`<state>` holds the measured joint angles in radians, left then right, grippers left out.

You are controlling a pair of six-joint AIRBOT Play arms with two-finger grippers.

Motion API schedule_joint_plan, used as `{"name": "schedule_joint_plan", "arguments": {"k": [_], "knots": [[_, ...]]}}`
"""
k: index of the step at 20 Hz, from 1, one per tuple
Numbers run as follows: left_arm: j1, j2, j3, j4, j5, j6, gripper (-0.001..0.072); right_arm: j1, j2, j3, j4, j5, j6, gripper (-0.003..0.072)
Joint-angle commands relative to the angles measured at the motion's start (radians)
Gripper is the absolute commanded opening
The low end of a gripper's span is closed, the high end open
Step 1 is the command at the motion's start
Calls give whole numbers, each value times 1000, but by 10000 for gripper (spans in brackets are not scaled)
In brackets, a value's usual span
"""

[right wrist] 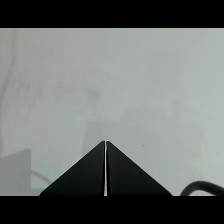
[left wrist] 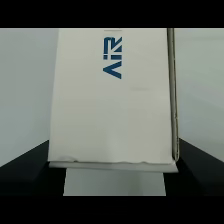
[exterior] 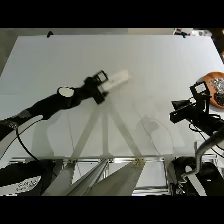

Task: Fold the box and place the chain.

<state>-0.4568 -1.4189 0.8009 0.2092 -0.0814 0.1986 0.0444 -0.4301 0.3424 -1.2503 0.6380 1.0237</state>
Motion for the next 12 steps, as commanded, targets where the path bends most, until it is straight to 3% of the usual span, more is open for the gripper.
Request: {"name": "schedule_joint_plan", "arguments": {"k": [1, 2, 4, 8, 12], "knots": [[153, 13, 1, -48, 526, -164, 497, -1, 0, 0, 0, 2, 1, 14], [212, 13, 1, -81, 643, -195, 497, -1, 1, 0, 1, 2, 1, 14], [342, 13, 1, -130, 749, -206, 497, -1, 1, 0, 1, 2, 1, 14], [568, 11, 1, -312, 673, -177, 497, -1, 0, 0, 2, 2, 1, 14], [687, 1, 1, -586, 504, 123, 497, -1, 1, 0, 2, 2, 1, 14]]}}
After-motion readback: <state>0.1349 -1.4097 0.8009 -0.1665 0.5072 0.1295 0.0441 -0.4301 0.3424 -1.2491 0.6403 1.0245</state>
